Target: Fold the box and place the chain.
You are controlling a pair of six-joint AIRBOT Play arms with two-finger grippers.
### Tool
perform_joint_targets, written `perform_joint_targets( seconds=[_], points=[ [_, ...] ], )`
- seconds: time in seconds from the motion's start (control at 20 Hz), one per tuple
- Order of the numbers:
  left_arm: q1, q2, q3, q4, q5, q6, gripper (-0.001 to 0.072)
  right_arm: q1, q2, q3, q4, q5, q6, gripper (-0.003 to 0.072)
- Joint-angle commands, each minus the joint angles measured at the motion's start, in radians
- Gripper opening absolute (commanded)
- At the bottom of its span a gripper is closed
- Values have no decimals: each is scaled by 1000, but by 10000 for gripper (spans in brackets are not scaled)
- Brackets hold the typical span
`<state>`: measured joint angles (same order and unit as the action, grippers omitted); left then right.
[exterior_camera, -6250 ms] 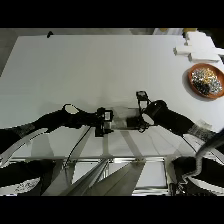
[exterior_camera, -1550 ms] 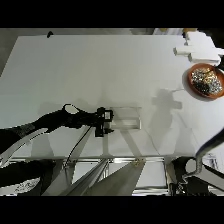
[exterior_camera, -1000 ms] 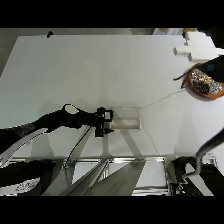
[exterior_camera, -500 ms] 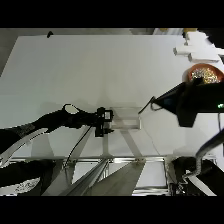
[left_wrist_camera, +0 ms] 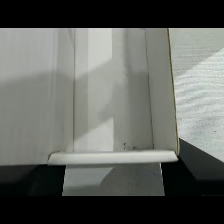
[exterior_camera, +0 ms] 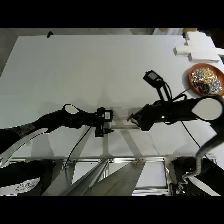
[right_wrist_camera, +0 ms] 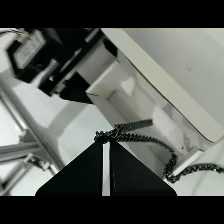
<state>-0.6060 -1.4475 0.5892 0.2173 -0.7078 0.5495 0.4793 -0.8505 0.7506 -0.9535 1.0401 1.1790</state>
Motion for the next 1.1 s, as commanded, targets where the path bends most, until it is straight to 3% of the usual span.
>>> perform_joint_targets(
  seconds=[0.0,0.2,0.25,0.35,0.4,0.5,0.6,0.7,0.8,0.85,1.05],
  points=[
    [0,1,0,0,0,0,203,6,-79,-82,18,-71,-106,16],
    [0,1,0,0,0,0,203,6,-126,-92,19,-99,-111,20],
    [0,1,0,0,0,0,203,6,-124,-92,19,-98,-111,70],
    [0,1,0,0,0,0,203,5,-110,-81,15,-72,-111,271],
    [0,1,0,0,0,0,203,5,-97,-58,1,-48,-111,318],
    [0,1,0,0,0,0,203,-6,-77,27,-87,29,-76,314],
    [0,1,0,0,0,0,203,-70,-76,142,-192,154,2,194],
    [0,1,0,0,0,0,203,-174,-76,219,-243,243,45,165],
    [0,1,0,0,0,0,203,-283,-78,227,-247,259,74,106],
    [0,1,0,0,0,0,203,-330,-85,227,-255,256,103,17],
    [0,1,0,0,0,0,203,-392,-151,221,-335,233,180,16]
  ],
)
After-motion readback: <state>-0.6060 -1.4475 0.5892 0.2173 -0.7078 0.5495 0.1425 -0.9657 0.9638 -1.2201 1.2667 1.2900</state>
